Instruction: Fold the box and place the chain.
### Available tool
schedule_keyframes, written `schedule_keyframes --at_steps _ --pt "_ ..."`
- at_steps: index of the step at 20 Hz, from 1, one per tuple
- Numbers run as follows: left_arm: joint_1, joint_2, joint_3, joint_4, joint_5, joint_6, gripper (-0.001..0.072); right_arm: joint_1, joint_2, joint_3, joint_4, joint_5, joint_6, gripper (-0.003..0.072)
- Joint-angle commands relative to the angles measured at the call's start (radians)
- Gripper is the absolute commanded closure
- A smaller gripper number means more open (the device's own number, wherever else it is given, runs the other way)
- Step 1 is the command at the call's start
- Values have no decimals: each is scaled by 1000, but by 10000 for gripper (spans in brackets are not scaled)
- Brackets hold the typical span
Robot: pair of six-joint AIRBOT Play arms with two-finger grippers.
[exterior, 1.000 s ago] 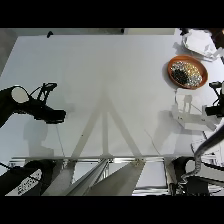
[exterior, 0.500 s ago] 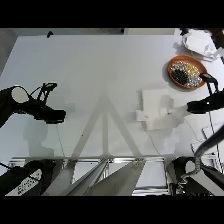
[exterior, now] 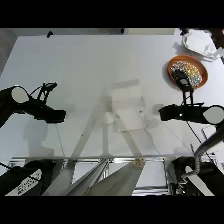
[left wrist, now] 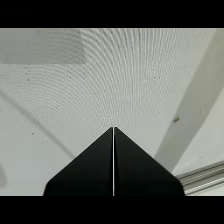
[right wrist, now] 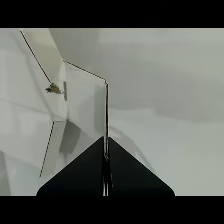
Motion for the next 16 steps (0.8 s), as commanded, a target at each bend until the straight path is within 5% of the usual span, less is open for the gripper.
schedule_keyframes --at_steps 1,12,13,15,16 --pt "0 -1 -1 0 22 1 696 164 15 -25 -76 -129 140 677" --pt "-1 -1 -1 -213 104 332 666 188 1 -26 -135 -120 229 676" --pt "-4 -1 -1 -254 108 387 594 188 1 -26 -131 -120 229 676" --pt "-11 -2 -1 -371 140 436 299 188 1 -26 -123 -119 229 676" --pt "-10 -2 -1 -423 151 427 246 188 1 -26 -121 -119 228 676"
